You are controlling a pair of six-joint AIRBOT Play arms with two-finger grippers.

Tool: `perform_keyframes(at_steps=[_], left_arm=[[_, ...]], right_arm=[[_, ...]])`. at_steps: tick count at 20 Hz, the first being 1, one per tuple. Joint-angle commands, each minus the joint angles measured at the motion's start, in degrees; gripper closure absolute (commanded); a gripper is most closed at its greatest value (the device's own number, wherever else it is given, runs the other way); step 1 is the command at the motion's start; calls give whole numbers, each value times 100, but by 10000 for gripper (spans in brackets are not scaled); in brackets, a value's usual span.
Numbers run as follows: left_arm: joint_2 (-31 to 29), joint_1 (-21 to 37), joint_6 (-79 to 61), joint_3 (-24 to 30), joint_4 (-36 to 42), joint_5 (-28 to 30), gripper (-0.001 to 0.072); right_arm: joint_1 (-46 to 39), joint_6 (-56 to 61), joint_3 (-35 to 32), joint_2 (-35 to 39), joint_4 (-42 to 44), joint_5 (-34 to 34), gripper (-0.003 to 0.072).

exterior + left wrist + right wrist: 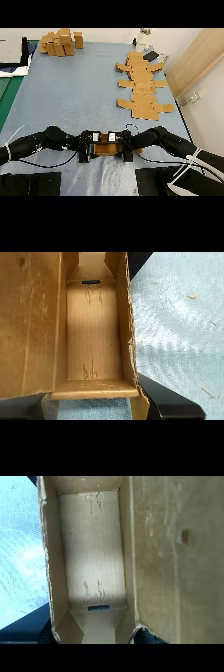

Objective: Fold the box.

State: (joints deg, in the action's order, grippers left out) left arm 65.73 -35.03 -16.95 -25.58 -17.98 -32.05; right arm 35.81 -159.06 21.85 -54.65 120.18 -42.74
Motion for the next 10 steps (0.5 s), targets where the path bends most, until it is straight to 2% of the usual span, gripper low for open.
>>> perform_keyframes(at_steps=[1, 7, 8, 10], left_arm=[[0, 0, 0, -7, -2, 0, 335], [0, 0, 0, -7, -2, 0, 335], [0, 0, 0, -7, -2, 2, 335], [0, 0, 0, -7, -2, -2, 335]], right_arm=[[2, 0, -2, -2, 2, 20, 222], [2, 0, 20, 13, 42, -20, 217], [2, 2, 83, 61, 0, -155, -6], [-2, 28, 173, 179, -2, -444, -26]])
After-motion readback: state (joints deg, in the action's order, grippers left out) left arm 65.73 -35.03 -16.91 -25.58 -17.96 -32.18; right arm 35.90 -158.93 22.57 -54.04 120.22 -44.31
